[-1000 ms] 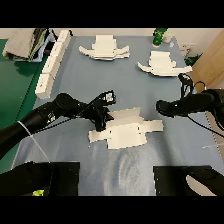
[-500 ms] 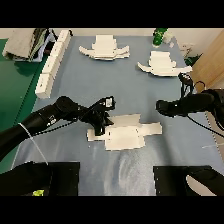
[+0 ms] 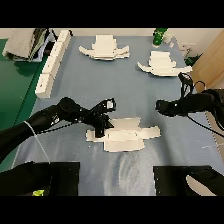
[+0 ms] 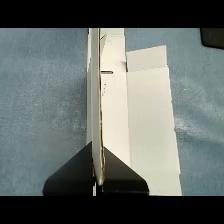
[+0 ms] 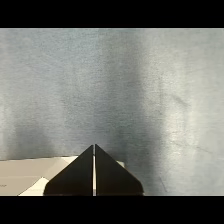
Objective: Fold the box.
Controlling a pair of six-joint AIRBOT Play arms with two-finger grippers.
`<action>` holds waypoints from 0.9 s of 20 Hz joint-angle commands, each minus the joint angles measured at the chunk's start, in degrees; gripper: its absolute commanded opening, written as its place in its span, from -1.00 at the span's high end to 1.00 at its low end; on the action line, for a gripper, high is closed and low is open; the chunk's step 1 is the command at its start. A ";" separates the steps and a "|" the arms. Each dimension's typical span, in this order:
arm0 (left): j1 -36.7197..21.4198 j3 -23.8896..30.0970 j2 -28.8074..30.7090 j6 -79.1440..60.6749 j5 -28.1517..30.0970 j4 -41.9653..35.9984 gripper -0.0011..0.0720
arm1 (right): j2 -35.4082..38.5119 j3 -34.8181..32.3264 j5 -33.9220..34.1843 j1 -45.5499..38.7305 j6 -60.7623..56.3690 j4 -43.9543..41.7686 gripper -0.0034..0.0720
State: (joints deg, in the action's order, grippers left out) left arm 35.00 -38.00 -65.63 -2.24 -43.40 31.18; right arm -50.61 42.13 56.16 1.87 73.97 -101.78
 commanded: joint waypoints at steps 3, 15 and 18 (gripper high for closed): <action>0.02 -2.19 -0.46 2.34 -1.84 3.08 0.93 | -0.04 -0.02 -0.04 0.02 0.00 -0.09 0.87; 0.02 -4.07 -0.46 2.89 -2.89 3.48 0.93 | -0.04 -0.02 -0.04 0.02 0.00 -0.07 0.87; 0.02 -4.07 -0.46 2.89 -3.13 3.50 0.93 | -0.04 -0.02 -0.02 0.04 0.00 -0.07 0.87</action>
